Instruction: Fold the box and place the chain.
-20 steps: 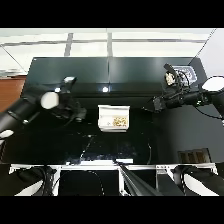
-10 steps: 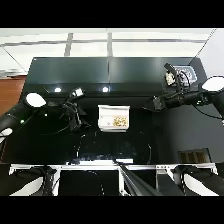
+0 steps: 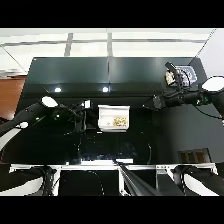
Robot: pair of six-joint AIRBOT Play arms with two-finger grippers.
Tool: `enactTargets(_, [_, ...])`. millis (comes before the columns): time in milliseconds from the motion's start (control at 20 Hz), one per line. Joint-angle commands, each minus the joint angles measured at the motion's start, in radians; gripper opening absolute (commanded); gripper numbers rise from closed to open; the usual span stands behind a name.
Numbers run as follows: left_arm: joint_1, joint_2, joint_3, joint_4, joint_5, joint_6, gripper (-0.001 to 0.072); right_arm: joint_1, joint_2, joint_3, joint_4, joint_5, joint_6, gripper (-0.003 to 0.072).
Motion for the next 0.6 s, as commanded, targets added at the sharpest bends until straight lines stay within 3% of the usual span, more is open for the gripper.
enactTargets(0, [-0.055, -0.011, -0.001, -0.033, 0.076, 0.029, 0.0714, 0.002, -0.001, 0.0, 0.0, -0.013, 0.0, 0.0373])
enactTargets(100, [-0.077, -0.02, 0.0, -0.089, 0.103, 0.029, 0.0714, 0.002, -0.001, 0.0, 0.0, -0.013, 0.0, 0.0373])
enactTargets(550, [-0.084, -0.04, 0.024, -0.085, 0.068, 0.047, 0.0687, 0.002, -0.001, 0.0, 0.0, -0.038, 0.0, 0.0373])
